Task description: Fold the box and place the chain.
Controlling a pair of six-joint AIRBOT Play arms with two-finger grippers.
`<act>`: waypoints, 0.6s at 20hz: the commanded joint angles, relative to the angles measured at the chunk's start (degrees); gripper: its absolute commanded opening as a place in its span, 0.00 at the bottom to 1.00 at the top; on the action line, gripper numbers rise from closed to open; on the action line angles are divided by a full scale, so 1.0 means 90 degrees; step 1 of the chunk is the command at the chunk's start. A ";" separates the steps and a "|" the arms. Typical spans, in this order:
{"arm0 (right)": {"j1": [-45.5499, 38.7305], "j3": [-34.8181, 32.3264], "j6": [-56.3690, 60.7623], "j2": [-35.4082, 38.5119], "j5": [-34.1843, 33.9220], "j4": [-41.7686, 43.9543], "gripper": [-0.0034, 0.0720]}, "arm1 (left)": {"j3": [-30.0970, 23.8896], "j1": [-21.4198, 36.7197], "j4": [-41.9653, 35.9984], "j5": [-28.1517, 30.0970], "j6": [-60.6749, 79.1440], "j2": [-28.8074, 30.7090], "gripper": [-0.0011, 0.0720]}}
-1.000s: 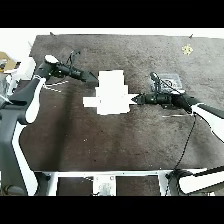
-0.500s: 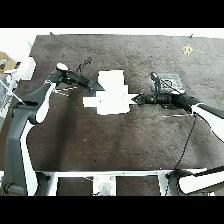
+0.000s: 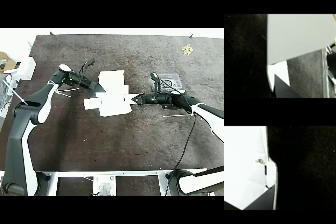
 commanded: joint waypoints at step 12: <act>-0.1316 0.0000 -0.0665 0.1265 0.0986 -0.0364 0.54 | 0.0012 -0.0015 0.0279 0.0243 0.4177 0.0330 0.03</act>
